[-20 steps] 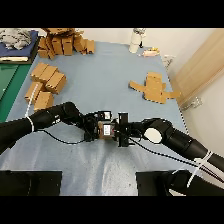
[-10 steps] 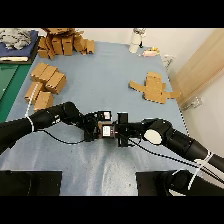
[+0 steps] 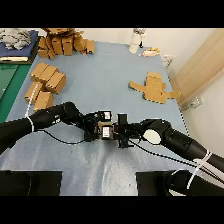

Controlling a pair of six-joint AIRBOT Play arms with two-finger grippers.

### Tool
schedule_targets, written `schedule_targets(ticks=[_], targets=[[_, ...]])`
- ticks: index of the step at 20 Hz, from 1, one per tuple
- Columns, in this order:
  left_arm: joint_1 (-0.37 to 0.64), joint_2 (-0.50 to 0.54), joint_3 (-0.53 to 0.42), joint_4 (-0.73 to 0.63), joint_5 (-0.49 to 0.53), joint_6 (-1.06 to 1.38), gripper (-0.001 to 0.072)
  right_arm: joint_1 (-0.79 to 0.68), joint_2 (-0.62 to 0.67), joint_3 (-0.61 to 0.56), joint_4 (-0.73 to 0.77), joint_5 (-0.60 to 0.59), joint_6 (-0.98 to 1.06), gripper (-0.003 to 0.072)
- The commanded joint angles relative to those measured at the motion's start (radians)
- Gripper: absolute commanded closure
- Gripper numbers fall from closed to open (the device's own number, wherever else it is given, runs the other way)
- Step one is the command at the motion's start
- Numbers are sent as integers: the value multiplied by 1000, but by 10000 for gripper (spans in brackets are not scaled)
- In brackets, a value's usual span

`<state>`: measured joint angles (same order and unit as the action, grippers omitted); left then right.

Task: Fold the box.

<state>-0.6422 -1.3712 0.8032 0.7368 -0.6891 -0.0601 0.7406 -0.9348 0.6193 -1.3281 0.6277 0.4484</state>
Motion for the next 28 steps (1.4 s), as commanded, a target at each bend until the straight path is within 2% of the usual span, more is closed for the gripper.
schedule_targets(ticks=[1,5,6,7,8,11,14,15,16,18,20,22,23,24,28], targets=[[0,0,0,0,1,0,229,16,-13,0,3,3,1,485],[0,0,0,1,1,0,229,28,-24,0,26,14,1,485],[0,0,0,1,1,0,229,28,-23,0,24,25,9,446],[0,0,0,0,2,0,229,28,-18,0,17,29,34,367],[0,0,0,0,1,0,229,27,0,0,-13,30,84,353],[0,0,0,0,1,0,229,27,122,1,-118,45,397,353],[0,0,0,0,1,0,229,25,265,-1,-195,154,822,366],[0,0,0,0,1,0,229,25,306,-6,-209,188,1006,608],[0,0,0,0,1,0,229,25,339,-26,-209,179,1171,682],[0,0,0,0,1,0,229,26,388,-114,-197,40,1527,683],[0,0,0,0,1,0,229,27,402,-243,-101,-289,1837,683],[0,0,0,0,0,0,229,44,388,-381,74,-660,2009,684],[0,0,0,0,1,0,229,63,377,-436,140,-777,2077,684],[0,0,0,0,1,0,229,87,367,-476,151,-831,2131,683],[0,0,0,0,0,0,229,167,293,-509,149,-861,2169,683]])
